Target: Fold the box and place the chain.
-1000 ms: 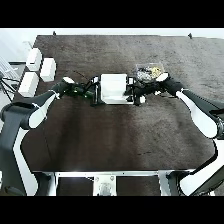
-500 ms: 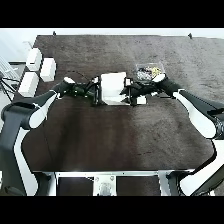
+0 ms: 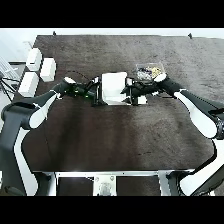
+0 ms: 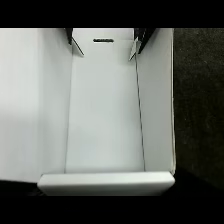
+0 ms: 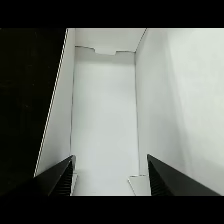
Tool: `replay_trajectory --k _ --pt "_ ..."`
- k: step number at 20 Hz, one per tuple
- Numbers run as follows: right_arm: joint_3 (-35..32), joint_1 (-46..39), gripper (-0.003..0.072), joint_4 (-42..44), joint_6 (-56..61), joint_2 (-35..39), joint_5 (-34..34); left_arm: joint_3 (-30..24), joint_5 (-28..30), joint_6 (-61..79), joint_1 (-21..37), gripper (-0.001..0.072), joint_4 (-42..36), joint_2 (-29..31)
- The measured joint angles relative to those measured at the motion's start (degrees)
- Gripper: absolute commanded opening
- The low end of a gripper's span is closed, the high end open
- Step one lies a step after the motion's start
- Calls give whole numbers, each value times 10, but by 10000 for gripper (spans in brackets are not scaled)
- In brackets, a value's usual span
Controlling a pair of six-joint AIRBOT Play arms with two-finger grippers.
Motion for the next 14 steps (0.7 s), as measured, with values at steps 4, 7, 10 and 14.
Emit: replay_trajectory --k 4,7,10,14 --pt "1 -3 328 -23 14 0 0 0 0 0 0 356 0 0" --pt "1 -14 208 -57 43 2 0 0 0 1 0 356 0 0" --pt "0 -37 212 -106 66 8 6 0 3 1 2 356 3 0" --pt "0 -62 211 -104 91 32 18 0 4 0 1 356 2 0"
